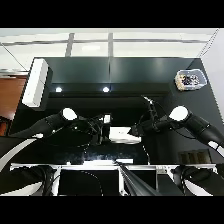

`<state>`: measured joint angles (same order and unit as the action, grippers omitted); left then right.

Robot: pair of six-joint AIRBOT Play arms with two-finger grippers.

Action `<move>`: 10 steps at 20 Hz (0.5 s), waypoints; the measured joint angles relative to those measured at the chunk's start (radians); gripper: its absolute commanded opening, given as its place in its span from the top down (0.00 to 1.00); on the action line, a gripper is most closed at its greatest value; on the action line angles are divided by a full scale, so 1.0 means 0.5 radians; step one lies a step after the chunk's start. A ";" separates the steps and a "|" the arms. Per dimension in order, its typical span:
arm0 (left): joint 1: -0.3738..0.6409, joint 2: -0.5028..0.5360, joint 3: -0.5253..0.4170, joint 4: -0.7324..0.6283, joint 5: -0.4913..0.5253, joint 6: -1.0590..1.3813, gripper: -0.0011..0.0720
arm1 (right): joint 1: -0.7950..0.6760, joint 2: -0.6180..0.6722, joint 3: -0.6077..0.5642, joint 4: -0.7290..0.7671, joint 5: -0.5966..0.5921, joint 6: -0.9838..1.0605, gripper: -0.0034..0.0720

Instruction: Fold the box and place the chain.

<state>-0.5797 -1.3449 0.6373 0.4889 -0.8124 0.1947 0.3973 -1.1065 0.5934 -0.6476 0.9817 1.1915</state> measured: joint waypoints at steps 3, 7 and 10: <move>0.000 0.000 0.000 -0.001 0.000 -0.001 0.51 | 0.006 -0.002 0.000 -0.036 -0.016 0.022 0.94; 0.000 0.000 0.000 -0.001 0.000 -0.001 0.51 | 0.008 -0.004 0.000 -0.057 -0.031 0.035 0.94; 0.000 0.000 0.000 0.000 0.000 -0.001 0.51 | 0.008 -0.008 0.002 -0.066 -0.033 0.037 0.94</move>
<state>-0.5797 -1.3449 0.6373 0.4889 -0.8124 0.1944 0.4015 -1.1103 0.5941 -0.6804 0.9653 1.2102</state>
